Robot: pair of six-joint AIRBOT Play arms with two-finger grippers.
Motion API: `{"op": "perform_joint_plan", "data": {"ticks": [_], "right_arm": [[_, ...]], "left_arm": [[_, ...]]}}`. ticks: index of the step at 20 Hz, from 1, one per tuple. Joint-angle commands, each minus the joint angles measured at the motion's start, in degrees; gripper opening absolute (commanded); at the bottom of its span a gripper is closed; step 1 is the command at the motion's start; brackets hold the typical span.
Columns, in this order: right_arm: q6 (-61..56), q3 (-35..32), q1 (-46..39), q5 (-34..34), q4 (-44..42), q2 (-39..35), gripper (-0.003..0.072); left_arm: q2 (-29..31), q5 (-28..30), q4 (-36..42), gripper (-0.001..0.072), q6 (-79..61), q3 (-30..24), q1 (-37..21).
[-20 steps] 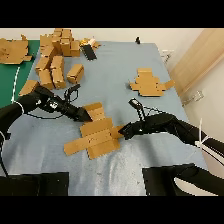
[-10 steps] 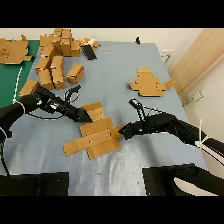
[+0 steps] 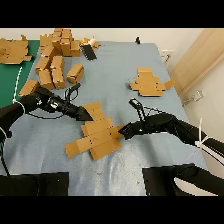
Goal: Fold the box.
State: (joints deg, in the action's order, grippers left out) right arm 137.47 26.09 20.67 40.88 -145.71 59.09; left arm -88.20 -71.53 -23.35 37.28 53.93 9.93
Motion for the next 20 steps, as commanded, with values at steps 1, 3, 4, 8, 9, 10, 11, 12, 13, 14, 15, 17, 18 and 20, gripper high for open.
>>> {"op": "perform_joint_plan", "data": {"ticks": [1,3,4,8,9,10,11,12,13,14,15,17,18,20], "right_arm": [[0.0,0.0,0.0,-0.6,0.0,0.0,0.0005],[0.0,0.0,0.0,-2.4,0.0,0.0,0.0105],[-1.0,0.0,0.0,-3.6,0.0,0.0,0.0326],[-14.7,1.6,-5.0,-5.2,3.3,-0.5,0.042],[-17.2,2.1,-6.7,-5.2,3.4,-0.9,0.0419],[-19.7,2.7,-8.6,-5.2,3.4,-1.6,0.0419],[-21.9,3.2,-10.2,-5.3,3.4,-2.3,0.0406],[-24.4,3.4,-11.8,-5.3,3.3,-3.3,0.0262],[-25.9,3.4,-12.9,-5.3,3.4,-4.6,0.0077],[-26.2,3.4,-13.7,-5.3,3.3,-6.1,0.0005],[-27.3,3.4,-14.2,-5.7,3.4,-7.5,0.0005],[-29.5,3.4,-14.3,-7.9,3.5,-9.9,0.0005],[-30.0,3.4,-14.3,-9.2,3.5,-11.1,0.0005],[-30.8,3.4,-14.3,-11.5,3.4,-12.2,0.0005]], "left_arm": [[0.0,-2.1,-0.5,0.0012,-0.9,0.0,0.0],[0.0,-1.5,0.1,0.0012,-2.3,0.1,0.1],[0.0,-0.9,0.2,0.0012,-2.8,0.2,0.3],[1.1,3.0,0.4,0.0011,-9.9,3.5,4.5],[2.0,5.2,1.0,0.0011,-12.8,3.7,6.0],[2.7,7.2,1.4,0.0011,-16.3,3.6,7.6],[3.4,9.1,2.0,0.0011,-19.8,3.3,9.0],[4.4,11.7,2.3,0.0011,-23.3,2.6,10.4],[5.6,14.1,2.9,0.0011,-26.6,1.6,11.5],[6.9,16.2,3.5,0.0011,-30.0,0.2,12.5],[8.1,17.7,4.5,0.0011,-33.4,-1.2,13.0],[10.2,19.5,9.1,0.0011,-39.8,-5.0,12.8],[11.2,20.4,11.8,0.0011,-43.4,-7.0,12.9],[12.5,20.7,14.7,0.0011,-52.1,-10.3,13.4]]}}
